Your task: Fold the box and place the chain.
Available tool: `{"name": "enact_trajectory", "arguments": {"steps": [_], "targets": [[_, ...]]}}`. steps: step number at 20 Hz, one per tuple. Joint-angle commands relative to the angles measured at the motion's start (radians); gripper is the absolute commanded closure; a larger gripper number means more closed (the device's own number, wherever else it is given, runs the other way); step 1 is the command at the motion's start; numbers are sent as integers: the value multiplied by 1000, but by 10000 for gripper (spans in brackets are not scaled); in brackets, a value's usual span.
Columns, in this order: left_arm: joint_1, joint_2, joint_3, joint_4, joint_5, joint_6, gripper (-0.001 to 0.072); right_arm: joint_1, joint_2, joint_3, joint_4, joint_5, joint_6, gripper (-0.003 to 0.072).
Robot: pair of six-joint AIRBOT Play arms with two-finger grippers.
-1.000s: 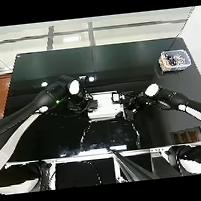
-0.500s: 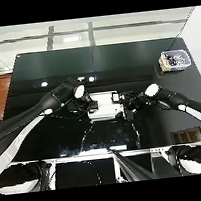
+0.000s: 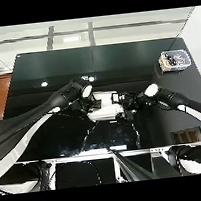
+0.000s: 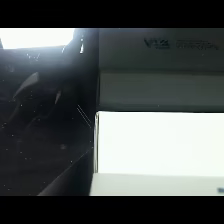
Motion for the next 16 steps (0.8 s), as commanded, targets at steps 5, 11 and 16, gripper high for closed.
{"name": "enact_trajectory", "arguments": {"steps": [5, 11, 16], "targets": [[14, -2, 6, -82, 25, 3, 461, 0, 0, 0, 1, -1, 1, 507], [19, -3, 6, -75, 10, -1, 570, 0, 0, 0, 1, -1, 1, 507], [18, -3, 6, -75, 7, 4, 685, 0, 0, 0, 3, -2, 1, 269]]}}
